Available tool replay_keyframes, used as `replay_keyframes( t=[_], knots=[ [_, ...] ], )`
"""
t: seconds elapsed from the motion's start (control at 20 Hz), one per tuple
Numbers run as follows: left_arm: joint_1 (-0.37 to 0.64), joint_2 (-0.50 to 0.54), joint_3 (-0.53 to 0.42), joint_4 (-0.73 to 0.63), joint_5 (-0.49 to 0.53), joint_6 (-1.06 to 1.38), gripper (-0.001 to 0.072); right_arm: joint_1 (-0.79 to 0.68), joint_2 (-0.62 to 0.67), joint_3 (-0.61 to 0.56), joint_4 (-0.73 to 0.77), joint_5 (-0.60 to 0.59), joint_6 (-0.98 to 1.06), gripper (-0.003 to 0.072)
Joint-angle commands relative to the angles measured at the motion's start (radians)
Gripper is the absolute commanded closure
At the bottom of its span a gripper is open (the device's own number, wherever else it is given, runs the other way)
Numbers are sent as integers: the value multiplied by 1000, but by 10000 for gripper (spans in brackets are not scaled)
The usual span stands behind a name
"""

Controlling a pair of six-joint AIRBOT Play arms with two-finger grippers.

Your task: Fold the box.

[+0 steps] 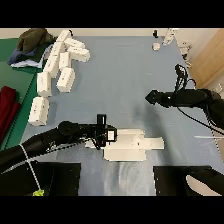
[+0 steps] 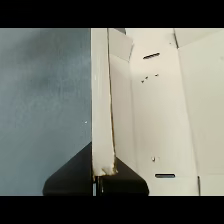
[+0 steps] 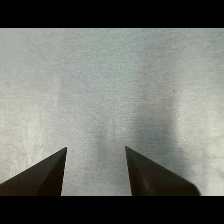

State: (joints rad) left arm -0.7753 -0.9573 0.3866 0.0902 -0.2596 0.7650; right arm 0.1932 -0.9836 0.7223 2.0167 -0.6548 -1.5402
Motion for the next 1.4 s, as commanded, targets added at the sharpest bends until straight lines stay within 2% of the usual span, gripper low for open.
replay_keyframes(
  t=[0.0, 0.15, 0.25, 0.45, 0.6, 0.75, 0.85, 1.1, 1.25, 1.35],
  knots=[
    [21, 25, 18, 1, -10, -98, 697, 0, 0, 1, 1, -4, 0, 118],
    [78, 27, 47, 61, -124, -135, 697, 0, 0, 1, 8, -4, 0, 118],
    [120, 21, 66, 85, -159, -168, 696, 0, 0, 1, 8, -4, 0, 117],
    [160, 21, 74, 87, -109, -162, 695, 0, -2, 1, 19, -4, 0, 118],
    [160, 21, 75, 86, 7, -118, 695, 0, -2, 1, 23, -4, 0, 118],
    [158, 21, 75, 87, -16, -127, 695, 0, -2, 1, 23, -3, 0, 118],
    [157, 22, 76, 94, -41, -32, 696, 0, -2, 1, 23, -3, 0, 118],
    [55, 28, 56, 86, 91, 64, 701, 0, -2, 1, 23, 0, 16, 117],
    [6, 49, 26, -29, 100, 66, 702, 0, -3, 1, 22, 8, 22, 118],
    [-12, 55, 6, -32, 99, 66, 702, 0, -3, 1, 22, 18, 22, 118]
  ],
)
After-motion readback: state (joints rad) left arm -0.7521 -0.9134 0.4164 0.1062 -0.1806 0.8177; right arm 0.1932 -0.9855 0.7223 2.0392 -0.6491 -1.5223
